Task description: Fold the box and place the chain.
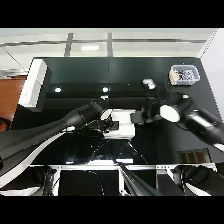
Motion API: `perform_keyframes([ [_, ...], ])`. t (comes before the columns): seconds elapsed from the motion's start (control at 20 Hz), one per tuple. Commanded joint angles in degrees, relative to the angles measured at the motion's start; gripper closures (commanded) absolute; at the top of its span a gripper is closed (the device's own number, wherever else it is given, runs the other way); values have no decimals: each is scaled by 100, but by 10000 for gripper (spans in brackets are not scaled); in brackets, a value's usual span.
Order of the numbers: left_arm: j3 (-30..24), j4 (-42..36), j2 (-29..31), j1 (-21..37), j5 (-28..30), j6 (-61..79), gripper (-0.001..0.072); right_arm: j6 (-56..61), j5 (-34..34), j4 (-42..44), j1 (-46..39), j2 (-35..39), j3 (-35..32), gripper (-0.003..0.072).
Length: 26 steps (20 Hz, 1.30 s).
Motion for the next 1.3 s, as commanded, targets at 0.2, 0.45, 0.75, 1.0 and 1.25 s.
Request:
perform_keyframes([
  [0.2, 2, -2, 2, 2, 17, -2, 686, -2, -2039, -3344, -1799, 361, -634, 364],
  [0.45, 2, -2, 2, 2, 15, -2, 687, 651, -3191, -2041, -3630, -883, -378, -21],
  [0.75, 2, -4, 2, 0, -7, -2, 686, -238, -354, -820, -4771, -3912, 4074, -21],
  [1.0, 2, -4, 2, 2, 26, -2, 686, -562, 380, -428, -5010, -5453, 6035, -21],
  [1.25, 2, -7, 2, 0, -4, -2, 687, -560, 33, -238, -5152, -5899, 6207, -20],
])
